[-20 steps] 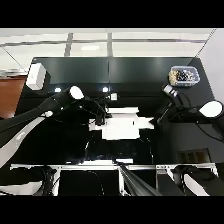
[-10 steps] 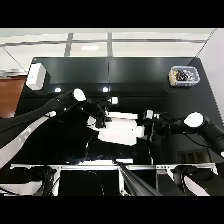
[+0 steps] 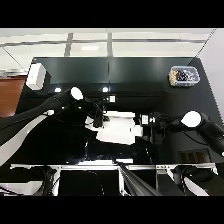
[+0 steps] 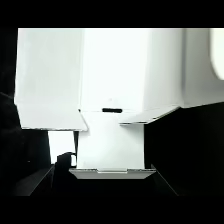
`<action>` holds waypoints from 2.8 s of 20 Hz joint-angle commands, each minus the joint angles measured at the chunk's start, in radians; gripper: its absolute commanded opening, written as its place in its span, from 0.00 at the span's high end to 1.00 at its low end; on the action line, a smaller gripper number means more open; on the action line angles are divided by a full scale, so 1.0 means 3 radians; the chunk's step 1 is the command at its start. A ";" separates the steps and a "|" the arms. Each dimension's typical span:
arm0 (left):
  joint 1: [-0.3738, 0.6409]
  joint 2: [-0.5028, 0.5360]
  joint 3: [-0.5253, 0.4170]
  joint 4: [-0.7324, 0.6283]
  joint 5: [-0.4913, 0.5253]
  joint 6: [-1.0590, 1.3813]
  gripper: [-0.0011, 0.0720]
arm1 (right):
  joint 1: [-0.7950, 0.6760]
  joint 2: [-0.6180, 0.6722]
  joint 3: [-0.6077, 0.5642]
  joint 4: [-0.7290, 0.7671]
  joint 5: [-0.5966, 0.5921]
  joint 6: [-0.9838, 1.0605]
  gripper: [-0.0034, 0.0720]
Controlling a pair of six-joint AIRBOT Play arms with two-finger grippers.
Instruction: Fold the box and place the chain.
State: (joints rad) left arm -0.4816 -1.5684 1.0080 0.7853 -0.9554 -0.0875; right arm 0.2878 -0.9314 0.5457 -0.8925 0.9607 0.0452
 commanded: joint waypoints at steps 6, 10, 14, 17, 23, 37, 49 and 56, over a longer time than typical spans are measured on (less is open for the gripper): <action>0.0048 -0.0003 0.0003 -0.0005 -0.0071 -0.0198 0.95 | -0.0013 0.0028 0.0338 0.0019 -0.0062 0.0051 0.01; 0.0048 -0.0003 0.0003 -0.0070 -0.0043 -0.0263 0.95 | 0.0132 -0.0078 0.0253 0.0048 0.0089 0.0050 0.01; 0.0047 -0.0003 0.0003 -0.0095 -0.0047 -0.0259 0.95 | 0.0399 -0.0242 0.0010 -0.0008 0.0075 0.0047 0.01; 0.0047 -0.0003 0.0003 -0.0095 -0.0047 -0.0259 0.95 | 0.0406 -0.0322 -0.0074 0.0023 -0.0103 0.0043 0.01; 0.0046 -0.0003 0.0003 -0.0097 -0.0048 -0.0258 0.95 | 0.0407 -0.0506 -0.0088 0.0468 -0.0495 -0.0056 0.01; 0.0041 -0.0003 0.0003 -0.0100 -0.0060 -0.0259 0.95 | 0.0453 -0.0501 0.0062 0.0300 -0.0202 -0.0069 0.02; 0.0041 -0.0003 0.0003 -0.0107 -0.0079 -0.0259 0.95 | 0.0629 -0.0411 0.0000 0.0244 -0.1193 0.0109 0.02; 0.0039 -0.0003 0.0003 -0.0107 -0.0080 -0.0258 0.95 | 0.0303 -0.0397 0.0106 0.0872 -0.0992 -0.0223 0.02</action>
State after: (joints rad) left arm -0.4694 -1.5688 1.0084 0.7532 -0.9779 -0.1658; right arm 0.4080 -1.0473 0.5701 -0.7254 0.6773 0.0353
